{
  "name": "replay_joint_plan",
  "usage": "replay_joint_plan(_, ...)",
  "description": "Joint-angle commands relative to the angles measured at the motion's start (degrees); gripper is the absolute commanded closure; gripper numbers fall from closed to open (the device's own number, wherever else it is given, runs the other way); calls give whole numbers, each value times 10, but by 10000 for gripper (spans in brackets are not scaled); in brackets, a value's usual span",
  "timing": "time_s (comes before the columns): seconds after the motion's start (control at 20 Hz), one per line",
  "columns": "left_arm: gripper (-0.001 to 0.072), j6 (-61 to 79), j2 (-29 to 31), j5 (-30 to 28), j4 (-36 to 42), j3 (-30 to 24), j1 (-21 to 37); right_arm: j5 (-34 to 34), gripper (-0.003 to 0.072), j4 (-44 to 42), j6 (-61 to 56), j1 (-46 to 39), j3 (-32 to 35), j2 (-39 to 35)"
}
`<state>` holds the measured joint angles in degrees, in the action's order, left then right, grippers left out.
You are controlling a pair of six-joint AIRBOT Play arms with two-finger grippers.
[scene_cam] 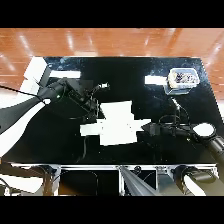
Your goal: Fold the box and place the chain.
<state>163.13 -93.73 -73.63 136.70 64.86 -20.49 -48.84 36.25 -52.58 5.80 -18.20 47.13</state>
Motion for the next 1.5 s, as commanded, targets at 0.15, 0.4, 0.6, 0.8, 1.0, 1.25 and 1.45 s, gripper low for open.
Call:
replay_joint_plan(0.15,694,43,59,95,2,-52,-1,-28,186,184,-71,-63,-99,-1)
replay_joint_plan(0.4,692,89,182,318,-40,-176,-45,-6,186,196,-70,-111,-141,0)
replay_joint_plan(0.6,689,89,187,350,-134,-187,-106,-9,187,202,-70,-111,-140,0)
replay_joint_plan(0.8,687,89,186,352,-132,-173,-136,-13,187,210,-70,-111,-140,0)
replay_joint_plan(1.0,688,88,183,348,-132,-172,-133,-31,187,211,-69,-111,-140,0)
replay_joint_plan(1.25,687,85,172,345,-130,-176,-135,-80,187,233,18,-92,-140,0)
replay_joint_plan(1.45,688,43,165,344,-131,-180,-135,-66,188,244,21,-83,-140,0)
